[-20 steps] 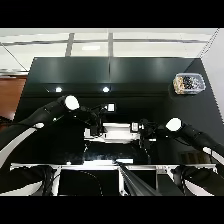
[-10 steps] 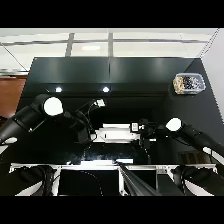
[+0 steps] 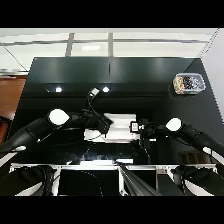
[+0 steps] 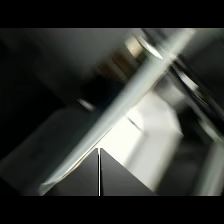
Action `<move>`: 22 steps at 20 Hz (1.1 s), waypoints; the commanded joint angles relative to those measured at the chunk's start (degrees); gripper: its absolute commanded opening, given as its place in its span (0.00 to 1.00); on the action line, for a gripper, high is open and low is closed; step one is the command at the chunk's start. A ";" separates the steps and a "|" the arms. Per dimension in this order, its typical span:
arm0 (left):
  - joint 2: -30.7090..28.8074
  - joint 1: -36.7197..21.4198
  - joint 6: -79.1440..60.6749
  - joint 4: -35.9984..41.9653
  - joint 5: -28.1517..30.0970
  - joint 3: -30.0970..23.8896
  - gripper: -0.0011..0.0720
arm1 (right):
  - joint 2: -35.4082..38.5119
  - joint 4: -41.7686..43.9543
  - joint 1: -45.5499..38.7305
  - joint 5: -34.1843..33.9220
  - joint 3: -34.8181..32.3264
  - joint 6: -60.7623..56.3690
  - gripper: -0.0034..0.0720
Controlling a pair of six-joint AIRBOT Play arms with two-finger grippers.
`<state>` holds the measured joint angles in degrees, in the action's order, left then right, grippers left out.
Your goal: Fold the box and place the chain.
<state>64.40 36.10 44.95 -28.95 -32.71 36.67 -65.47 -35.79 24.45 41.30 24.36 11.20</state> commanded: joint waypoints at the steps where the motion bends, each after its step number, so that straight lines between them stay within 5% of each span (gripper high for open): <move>1: 5.18 -0.35 -0.81 -0.52 6.01 -0.07 0.05 | -0.04 0.07 -0.04 0.02 -0.04 0.00 0.38; 9: 11.56 -0.37 -0.74 -12.11 -8.63 5.03 0.05 | -0.04 0.07 -0.04 0.00 -0.04 0.00 0.38; 13: 5.51 -2.23 9.40 -26.23 -8.07 7.87 0.05 | -0.04 0.04 -0.04 0.02 -0.04 0.00 0.38; 16: -3.23 -4.17 12.00 -30.60 -15.56 7.30 0.05 | -0.04 0.04 -0.04 -0.02 -0.04 0.00 0.38; 17: -5.99 -4.63 11.17 -29.66 -17.68 6.29 0.12 | -0.04 0.04 -0.04 -0.02 -0.04 0.00 0.38; 21: -13.40 -5.70 3.06 -30.56 -19.71 -1.14 0.99 | -0.04 0.07 -0.04 0.00 -0.04 0.00 0.38; 22: -13.33 -5.38 -3.04 -30.62 -19.80 -2.91 0.98 | -0.04 0.07 -0.04 0.00 -0.04 0.00 0.38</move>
<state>54.50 31.00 50.17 -57.69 -50.63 37.91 -65.47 -35.73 24.45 41.30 24.36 11.18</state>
